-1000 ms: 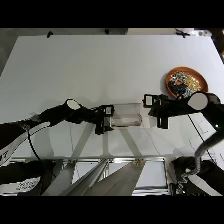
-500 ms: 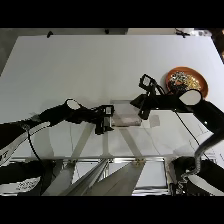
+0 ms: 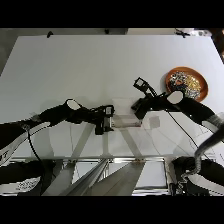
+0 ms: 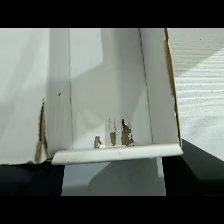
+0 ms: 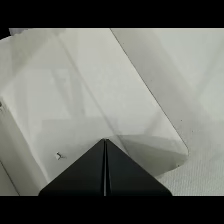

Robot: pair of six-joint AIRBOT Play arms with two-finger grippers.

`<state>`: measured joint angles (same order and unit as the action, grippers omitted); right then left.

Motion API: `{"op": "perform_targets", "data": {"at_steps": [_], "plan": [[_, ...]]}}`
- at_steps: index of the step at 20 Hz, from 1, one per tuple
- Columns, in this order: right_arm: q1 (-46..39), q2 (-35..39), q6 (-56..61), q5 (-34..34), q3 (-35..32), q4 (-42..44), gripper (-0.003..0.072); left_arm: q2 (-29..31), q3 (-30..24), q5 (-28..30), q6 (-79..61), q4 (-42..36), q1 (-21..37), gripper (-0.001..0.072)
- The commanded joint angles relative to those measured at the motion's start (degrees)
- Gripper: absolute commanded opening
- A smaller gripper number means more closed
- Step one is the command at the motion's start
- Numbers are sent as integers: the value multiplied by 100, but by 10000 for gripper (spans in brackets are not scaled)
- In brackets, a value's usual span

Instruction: Fold the box and place the chain.

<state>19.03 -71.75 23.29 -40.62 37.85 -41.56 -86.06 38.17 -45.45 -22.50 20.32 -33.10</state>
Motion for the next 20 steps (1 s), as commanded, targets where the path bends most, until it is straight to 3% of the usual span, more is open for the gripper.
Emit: {"op": "perform_targets", "data": {"at_steps": [1,5,9,12,13,16,17,19,20], "plan": [[4,144,98,-243,2,-44,12,7,0,24,0,-15,4,372],[-282,951,199,-452,2,-210,12,7,0,24,2,-15,4,372],[-605,1814,83,-1609,2,-1349,9,7,0,24,0,-15,4,372],[-621,1886,-911,-2765,-42,-1937,9,7,0,24,2,-15,4,372],[-629,1886,-1261,-2839,-133,-2011,10,7,0,24,0,-15,4,372],[-505,1858,-2223,-2079,-605,-1921,13,7,0,24,0,-13,4,372],[-428,1853,-2411,-1781,-723,-1880,60,7,0,22,0,-15,2,372],[-310,1801,-2656,-1211,-894,-1694,238,7,0,24,0,-15,4,372],[-278,1731,-2691,-977,-949,-1596,273,7,0,24,2,-15,4,372]]}}
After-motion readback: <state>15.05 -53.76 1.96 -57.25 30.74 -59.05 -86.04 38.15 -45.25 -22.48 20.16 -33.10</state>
